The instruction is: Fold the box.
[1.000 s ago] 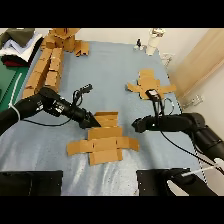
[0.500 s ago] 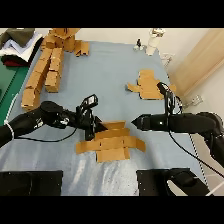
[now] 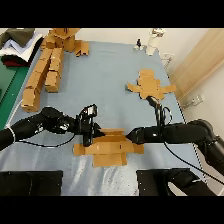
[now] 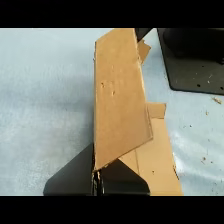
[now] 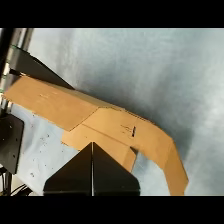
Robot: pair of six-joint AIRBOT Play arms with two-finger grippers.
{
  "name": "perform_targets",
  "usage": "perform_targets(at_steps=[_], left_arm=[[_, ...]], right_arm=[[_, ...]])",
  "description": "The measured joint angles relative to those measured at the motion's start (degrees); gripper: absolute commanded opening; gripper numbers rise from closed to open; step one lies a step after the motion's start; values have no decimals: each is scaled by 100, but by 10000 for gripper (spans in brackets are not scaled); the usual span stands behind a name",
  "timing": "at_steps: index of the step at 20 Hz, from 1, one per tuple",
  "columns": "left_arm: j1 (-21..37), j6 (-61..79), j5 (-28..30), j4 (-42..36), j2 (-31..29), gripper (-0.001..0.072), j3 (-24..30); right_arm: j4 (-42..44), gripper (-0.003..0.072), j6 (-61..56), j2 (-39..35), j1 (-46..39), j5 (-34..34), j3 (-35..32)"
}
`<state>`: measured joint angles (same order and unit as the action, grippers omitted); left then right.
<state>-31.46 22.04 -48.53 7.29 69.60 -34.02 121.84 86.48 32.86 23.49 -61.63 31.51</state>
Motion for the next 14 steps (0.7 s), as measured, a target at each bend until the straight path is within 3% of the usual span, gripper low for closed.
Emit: perform_targets(at_steps=[8, 14], left_arm=[[0, -15, 92, 114, 44, 12, 109], [0, 90, 221, -221, 44, 12, 133]], right_arm=[[-85, 1, -271, -2, 352, 258, -363], [-627, 0, -929, 0, 501, 310, -682]])
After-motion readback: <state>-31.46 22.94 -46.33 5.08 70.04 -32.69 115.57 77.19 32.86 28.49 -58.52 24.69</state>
